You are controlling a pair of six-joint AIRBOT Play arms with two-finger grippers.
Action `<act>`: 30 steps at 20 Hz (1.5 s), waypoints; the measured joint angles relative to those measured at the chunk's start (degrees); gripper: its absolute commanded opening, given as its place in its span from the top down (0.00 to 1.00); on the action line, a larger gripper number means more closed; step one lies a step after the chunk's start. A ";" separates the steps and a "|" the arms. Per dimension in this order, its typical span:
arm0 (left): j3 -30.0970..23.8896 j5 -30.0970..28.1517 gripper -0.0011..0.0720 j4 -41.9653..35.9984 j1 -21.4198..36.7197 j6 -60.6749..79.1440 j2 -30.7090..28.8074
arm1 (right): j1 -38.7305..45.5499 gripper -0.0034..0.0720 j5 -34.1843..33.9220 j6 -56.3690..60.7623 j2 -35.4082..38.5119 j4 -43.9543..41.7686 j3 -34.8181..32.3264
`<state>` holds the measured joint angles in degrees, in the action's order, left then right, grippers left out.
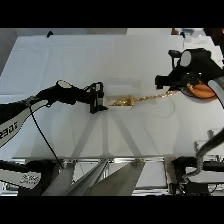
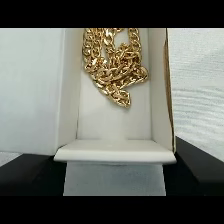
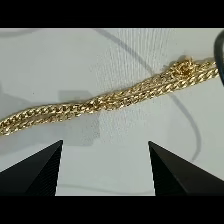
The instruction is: Fold the box and place the chain.
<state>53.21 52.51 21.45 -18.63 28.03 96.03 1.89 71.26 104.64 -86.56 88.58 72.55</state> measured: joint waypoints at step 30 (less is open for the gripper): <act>0.00 0.00 0.69 0.00 0.00 0.00 0.00 | -4.17 0.94 -11.10 12.39 -7.19 5.16 -5.33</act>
<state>53.21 52.51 21.45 -18.63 28.03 96.03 -2.28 60.16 117.03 -93.76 93.73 67.22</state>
